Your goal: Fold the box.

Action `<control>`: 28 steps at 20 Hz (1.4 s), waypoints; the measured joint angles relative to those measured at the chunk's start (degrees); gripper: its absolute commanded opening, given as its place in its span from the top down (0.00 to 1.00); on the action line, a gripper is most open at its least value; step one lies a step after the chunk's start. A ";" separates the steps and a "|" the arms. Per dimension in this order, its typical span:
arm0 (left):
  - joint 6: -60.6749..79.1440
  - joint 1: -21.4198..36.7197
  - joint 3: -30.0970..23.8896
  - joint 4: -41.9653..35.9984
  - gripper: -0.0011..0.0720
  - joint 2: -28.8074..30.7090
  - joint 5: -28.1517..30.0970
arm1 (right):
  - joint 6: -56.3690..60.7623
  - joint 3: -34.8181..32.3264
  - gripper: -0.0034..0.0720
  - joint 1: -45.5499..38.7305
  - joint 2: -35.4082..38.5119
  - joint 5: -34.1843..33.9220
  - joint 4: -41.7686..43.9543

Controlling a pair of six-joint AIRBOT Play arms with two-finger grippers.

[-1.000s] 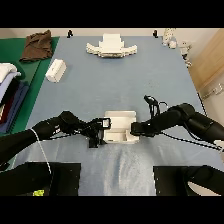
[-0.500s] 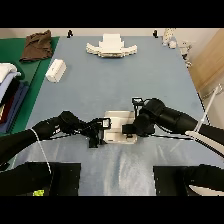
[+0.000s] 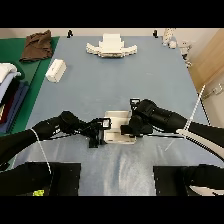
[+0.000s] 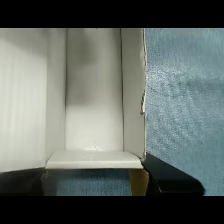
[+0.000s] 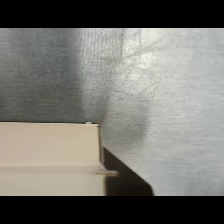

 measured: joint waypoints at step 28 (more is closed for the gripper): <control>0.04 0.00 0.00 0.00 0.40 0.00 0.02 | -1.92 0.04 0.17 0.11 0.31 -0.24 0.00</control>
